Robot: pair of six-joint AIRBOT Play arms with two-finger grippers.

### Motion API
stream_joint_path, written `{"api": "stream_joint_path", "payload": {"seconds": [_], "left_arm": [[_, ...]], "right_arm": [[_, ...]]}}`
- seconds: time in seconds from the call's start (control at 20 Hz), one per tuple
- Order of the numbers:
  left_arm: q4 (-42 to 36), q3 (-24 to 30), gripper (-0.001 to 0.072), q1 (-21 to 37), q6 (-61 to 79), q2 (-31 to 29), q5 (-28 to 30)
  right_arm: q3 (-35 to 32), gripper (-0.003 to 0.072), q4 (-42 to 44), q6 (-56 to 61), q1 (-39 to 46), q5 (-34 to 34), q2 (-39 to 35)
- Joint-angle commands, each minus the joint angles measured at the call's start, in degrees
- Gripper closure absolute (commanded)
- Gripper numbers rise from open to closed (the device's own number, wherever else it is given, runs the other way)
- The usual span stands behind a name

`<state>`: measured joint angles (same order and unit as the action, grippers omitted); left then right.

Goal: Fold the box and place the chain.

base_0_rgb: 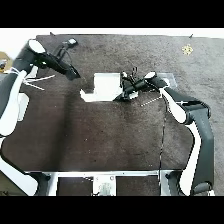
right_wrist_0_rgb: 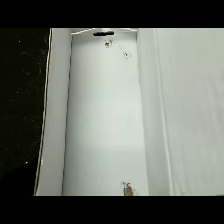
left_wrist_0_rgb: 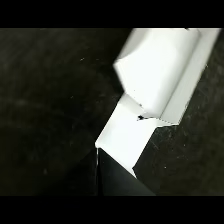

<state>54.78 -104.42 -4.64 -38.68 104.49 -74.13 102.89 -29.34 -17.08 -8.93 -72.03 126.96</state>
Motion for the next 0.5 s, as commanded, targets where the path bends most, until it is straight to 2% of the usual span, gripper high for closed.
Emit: {"api": "stream_joint_path", "payload": {"seconds": [0.0,0.25,0.45], "left_arm": [[1.0,1.6,0.0697,3.6,-19.7,-1.1,0.6],[-7.3,13.5,0.0697,7.4,-23.8,-0.9,3.8],[-10.8,23.2,0.0697,7.0,-23.8,-0.7,10.7]], "right_arm": [[0.1,0.025,0.0,0.0,0.0,0.0,0.0],[0.1,0.025,0.0,0.0,0.0,0.0,0.0],[0.1,0.0249,0.0,0.0,0.0,0.0,0.0]]}}
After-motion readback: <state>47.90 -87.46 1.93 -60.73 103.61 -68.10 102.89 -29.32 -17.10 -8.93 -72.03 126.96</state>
